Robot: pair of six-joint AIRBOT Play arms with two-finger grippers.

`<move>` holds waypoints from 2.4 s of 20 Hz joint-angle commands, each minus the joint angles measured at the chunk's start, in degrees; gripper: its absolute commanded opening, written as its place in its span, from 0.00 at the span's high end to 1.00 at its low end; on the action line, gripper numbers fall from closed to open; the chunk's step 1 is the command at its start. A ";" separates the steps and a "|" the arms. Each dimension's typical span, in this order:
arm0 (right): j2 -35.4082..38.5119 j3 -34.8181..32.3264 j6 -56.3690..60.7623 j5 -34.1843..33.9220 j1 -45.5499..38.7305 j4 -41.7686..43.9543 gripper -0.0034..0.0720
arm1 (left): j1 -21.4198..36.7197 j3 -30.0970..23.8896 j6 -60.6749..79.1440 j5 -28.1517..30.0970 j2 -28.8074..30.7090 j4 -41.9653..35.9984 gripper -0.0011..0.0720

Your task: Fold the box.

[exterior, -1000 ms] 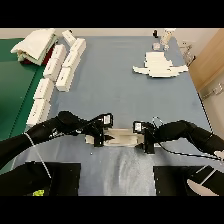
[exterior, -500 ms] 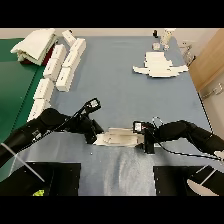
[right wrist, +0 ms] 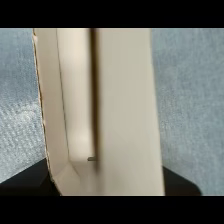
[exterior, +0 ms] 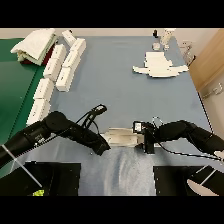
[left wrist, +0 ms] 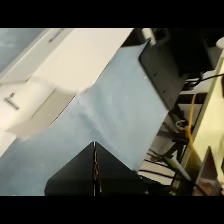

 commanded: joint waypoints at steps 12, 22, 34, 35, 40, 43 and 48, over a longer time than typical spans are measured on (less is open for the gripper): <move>-0.02 0.04 0.00 0.02 0.02 0.02 0.21 | 8.17 15.37 -4.68 5.66 -22.08 -2.27 0.97; -0.02 0.04 0.00 0.02 0.02 0.02 0.21 | 8.20 16.44 -3.69 5.18 -32.44 -3.10 0.97; -0.02 0.04 0.00 0.02 0.02 0.02 0.21 | 5.01 20.55 1.66 -13.25 -3.26 28.20 0.97; -0.02 0.04 0.00 0.02 0.02 0.02 0.21 | 2.86 19.04 1.64 -14.60 -0.35 30.32 0.97; -0.02 0.04 0.00 0.02 0.02 0.02 0.21 | -12.55 6.58 8.02 -7.91 9.49 33.18 0.96; -0.02 0.04 0.00 0.04 0.02 0.02 0.21 | -17.22 1.68 8.04 2.21 8.83 33.14 0.03; -0.02 0.04 0.00 0.02 0.02 0.02 0.21 | -16.79 1.14 13.51 7.52 5.70 33.11 0.03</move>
